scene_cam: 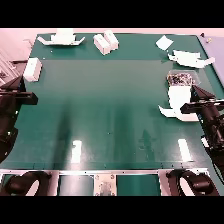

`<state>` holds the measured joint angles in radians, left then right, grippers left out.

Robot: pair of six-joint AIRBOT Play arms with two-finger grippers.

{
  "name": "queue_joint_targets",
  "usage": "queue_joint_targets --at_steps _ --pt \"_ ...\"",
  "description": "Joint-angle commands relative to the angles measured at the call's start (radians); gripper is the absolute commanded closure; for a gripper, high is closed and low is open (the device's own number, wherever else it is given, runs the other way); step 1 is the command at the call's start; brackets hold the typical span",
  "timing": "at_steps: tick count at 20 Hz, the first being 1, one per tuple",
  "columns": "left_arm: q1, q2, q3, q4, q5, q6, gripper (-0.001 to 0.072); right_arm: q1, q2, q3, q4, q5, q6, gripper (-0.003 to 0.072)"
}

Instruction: Fold the box and place the chain.

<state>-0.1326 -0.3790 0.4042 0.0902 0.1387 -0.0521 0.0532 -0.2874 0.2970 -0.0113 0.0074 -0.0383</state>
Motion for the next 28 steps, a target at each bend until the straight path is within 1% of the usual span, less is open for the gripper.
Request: queue_joint_targets --at_steps 1,23,24,25,26,27,28 --pt "0.000 0.000 0.000 0.000 0.000 0.000 0.0688 0.000 0.000 0.000 0.000 0.000 0.000 0.0667" --pt "0.000 0.000 0.000 0.000 0.000 0.000 0.0688 0.000 0.000 0.001 0.000 0.000 -0.001 0.0668" --pt "0.000 0.000 0.000 0.000 0.000 0.000 0.0688 -0.002 0.000 0.008 -0.040 -0.008 -0.039 0.0571" --pt "0.000 0.000 0.000 0.000 0.000 0.000 0.0688 -0.010 0.000 0.019 -0.080 -0.043 -0.072 0.0405" --pt "0.000 0.000 0.000 0.000 0.000 0.000 0.0688 -0.032 -0.002 0.034 -0.082 -0.114 -0.075 0.0330" --pt "0.000 0.000 0.000 0.000 0.001 0.000 0.0688 -0.066 -0.004 0.045 -0.082 -0.162 -0.075 0.0320" --pt "0.000 0.000 0.000 0.000 -0.001 0.000 0.0688 -0.117 -0.008 0.054 -0.082 -0.179 -0.075 0.0321"
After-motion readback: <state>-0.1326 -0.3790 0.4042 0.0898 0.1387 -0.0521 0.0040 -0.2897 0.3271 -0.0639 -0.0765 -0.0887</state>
